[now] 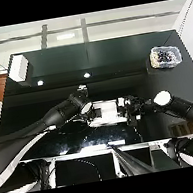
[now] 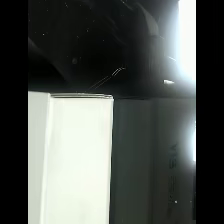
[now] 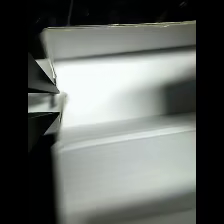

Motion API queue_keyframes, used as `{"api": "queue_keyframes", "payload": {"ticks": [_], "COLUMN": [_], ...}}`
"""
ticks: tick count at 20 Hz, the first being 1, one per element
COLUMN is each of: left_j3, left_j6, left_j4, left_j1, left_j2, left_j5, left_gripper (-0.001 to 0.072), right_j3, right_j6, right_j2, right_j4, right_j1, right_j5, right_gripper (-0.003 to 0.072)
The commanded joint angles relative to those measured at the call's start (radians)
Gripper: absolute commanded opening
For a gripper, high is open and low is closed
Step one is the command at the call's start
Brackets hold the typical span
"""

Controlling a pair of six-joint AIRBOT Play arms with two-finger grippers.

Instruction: Fold the box and place the chain.

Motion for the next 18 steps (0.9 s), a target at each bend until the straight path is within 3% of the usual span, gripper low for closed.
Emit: {"api": "queue_keyframes", "payload": {"ticks": [1, 15, 16, 17, 18], "left_j3": [0.0, 0.0, 0.0, 0.0, 0.0], "left_j6": [-0.003, -0.003, -0.003, -0.003, -0.004], "left_j4": [-0.004, -0.004, -0.004, -0.003, -0.003], "left_j1": [0.001, 0.001, 0.001, 0.001, 0.001], "left_j2": [0.0, 0.0, 0.0, 0.0, 0.0], "left_j5": [0.0, -0.001, -0.001, 0.0, 0.001], "left_gripper": [0.0028, 0.0028, 0.0027, 0.0027, 0.0028], "right_j3": [0.0, 0.0, 0.0, 0.0, 0.0], "right_j6": [0.012, 0.023, 0.023, 0.023, 0.023], "right_j2": [-0.001, -0.03, -0.03, -0.03, -0.03], "right_j4": [0.011, 0.058, 0.058, 0.058, 0.058], "right_j1": [0.039, 0.044, 0.044, 0.044, 0.044], "right_j5": [-0.025, -0.058, -0.065, -0.069, -0.073], "right_gripper": [0.0127, 0.0128, 0.0153, 0.0303, 0.0344]}}
